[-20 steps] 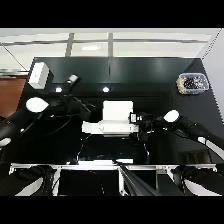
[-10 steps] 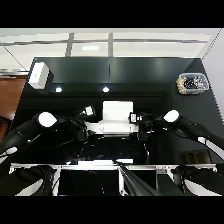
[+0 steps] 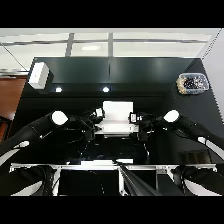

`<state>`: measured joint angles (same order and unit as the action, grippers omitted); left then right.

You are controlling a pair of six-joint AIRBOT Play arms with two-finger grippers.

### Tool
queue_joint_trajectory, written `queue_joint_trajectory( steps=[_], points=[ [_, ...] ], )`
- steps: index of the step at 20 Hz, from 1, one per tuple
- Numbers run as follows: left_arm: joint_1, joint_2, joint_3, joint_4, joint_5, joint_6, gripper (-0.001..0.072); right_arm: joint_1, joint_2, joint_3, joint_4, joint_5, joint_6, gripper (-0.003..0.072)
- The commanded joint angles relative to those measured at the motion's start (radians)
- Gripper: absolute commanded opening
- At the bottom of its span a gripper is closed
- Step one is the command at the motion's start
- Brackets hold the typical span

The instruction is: Fold the box and place the chain.

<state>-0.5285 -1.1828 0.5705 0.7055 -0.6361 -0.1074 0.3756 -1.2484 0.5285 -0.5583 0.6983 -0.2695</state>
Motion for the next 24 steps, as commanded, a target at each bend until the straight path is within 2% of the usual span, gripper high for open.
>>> queue_joint_trajectory(
  steps=[1,3,9,10,11,12,13,14,15,16,19,20,21,24],
  points=[
    [-0.005,-0.009,0.007,-0.038,-0.052,0.014,0.0221,0.000,-0.001,0.000,0.000,0.000,0.000,0.0430],
    [-0.005,-0.010,0.007,-0.055,-0.068,0.014,0.0221,0.000,-0.001,0.000,0.000,0.000,0.000,0.0430],
    [-0.006,-0.073,0.007,-0.233,-0.045,0.034,0.0221,0.000,-0.001,0.000,0.000,0.000,0.000,0.0431],
    [-0.006,-0.079,0.007,-0.248,-0.045,0.034,0.0212,0.001,-0.001,0.000,0.000,0.000,0.000,0.0430],
    [-0.006,-0.079,0.007,-0.246,-0.042,0.035,0.0126,0.000,-0.001,0.000,0.000,0.000,0.000,0.0431],
    [-0.005,-0.079,0.007,-0.245,-0.036,0.037,0.0130,0.000,-0.001,0.000,0.000,0.000,0.000,0.0431],
    [-0.006,-0.079,0.007,-0.243,-0.024,0.037,0.0243,0.000,-0.001,0.000,0.000,0.000,0.000,0.0431],
    [-0.006,-0.079,0.007,-0.243,-0.019,0.037,0.0417,0.000,-0.001,0.000,0.000,0.000,0.000,0.0431],
    [-0.005,-0.079,0.007,-0.242,-0.027,0.037,0.0399,0.001,-0.001,0.000,0.000,0.000,0.000,0.0431],
    [-0.006,-0.079,0.007,-0.241,-0.035,0.037,0.0255,0.000,-0.001,0.000,0.000,0.000,0.000,0.0431],
    [-0.005,-0.077,0.008,-0.230,-0.076,0.036,0.0201,0.000,-0.001,0.000,0.000,0.000,0.000,0.0430],
    [-0.001,-0.067,0.013,-0.187,-0.085,0.030,0.0071,0.000,-0.001,0.000,0.000,0.000,0.000,0.0431],
    [0.011,-0.047,0.021,-0.121,-0.097,0.000,0.0030,0.000,-0.001,0.000,0.000,0.000,0.000,0.0431],
    [0.103,0.066,0.040,0.126,-0.098,-0.270,0.0029,0.000,-0.001,0.000,0.000,0.000,0.000,0.0431]
  ],
)
